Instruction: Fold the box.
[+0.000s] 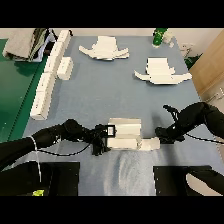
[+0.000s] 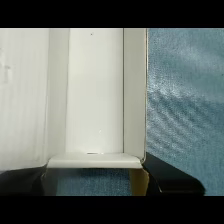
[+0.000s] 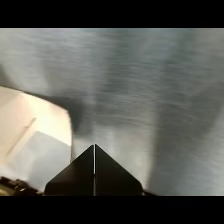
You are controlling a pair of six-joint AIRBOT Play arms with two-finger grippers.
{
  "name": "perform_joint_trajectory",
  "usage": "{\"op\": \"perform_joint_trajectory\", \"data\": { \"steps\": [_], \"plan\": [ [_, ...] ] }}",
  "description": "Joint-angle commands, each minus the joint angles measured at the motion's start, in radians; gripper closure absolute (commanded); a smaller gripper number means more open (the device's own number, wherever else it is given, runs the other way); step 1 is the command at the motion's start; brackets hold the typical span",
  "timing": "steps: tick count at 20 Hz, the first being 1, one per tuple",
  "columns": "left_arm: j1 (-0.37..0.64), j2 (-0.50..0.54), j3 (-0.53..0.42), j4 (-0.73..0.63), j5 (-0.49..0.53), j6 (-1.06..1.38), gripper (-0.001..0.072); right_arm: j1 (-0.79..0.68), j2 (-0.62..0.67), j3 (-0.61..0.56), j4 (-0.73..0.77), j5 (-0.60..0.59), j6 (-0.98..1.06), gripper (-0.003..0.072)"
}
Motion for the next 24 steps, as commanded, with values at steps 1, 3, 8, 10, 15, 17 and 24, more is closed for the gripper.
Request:
{"op": "perform_joint_trajectory", "data": {
  "steps": [1,3,8,10,15,17,24],
  "plan": [
    [0.000,0.001,0.001,0.000,0.000,0.000,0.0258,-0.010,-0.007,0.000,0.177,-0.018,-0.080,0.0684],
    [0.000,0.001,0.001,0.000,0.000,0.000,0.0258,-0.010,-0.008,0.000,0.185,-0.011,-0.087,0.0684],
    [0.000,0.001,0.001,0.000,0.000,0.000,0.0258,-0.010,-0.009,-0.001,0.163,0.019,-0.092,0.0684],
    [0.000,0.001,0.001,0.000,0.000,0.000,0.0258,0.011,-0.008,-0.001,0.182,0.031,-0.095,0.0684],
    [0.000,0.001,0.001,0.000,0.000,0.000,0.0257,0.122,-0.004,0.001,0.185,0.053,-0.095,0.0680],
    [0.000,0.001,0.001,0.000,0.000,0.000,0.0258,0.134,0.016,0.008,0.184,0.053,-0.094,0.0430],
    [0.000,0.001,0.001,0.000,0.000,0.000,0.0257,0.137,0.093,0.035,0.182,0.057,-0.093,0.0230]
  ]
}}
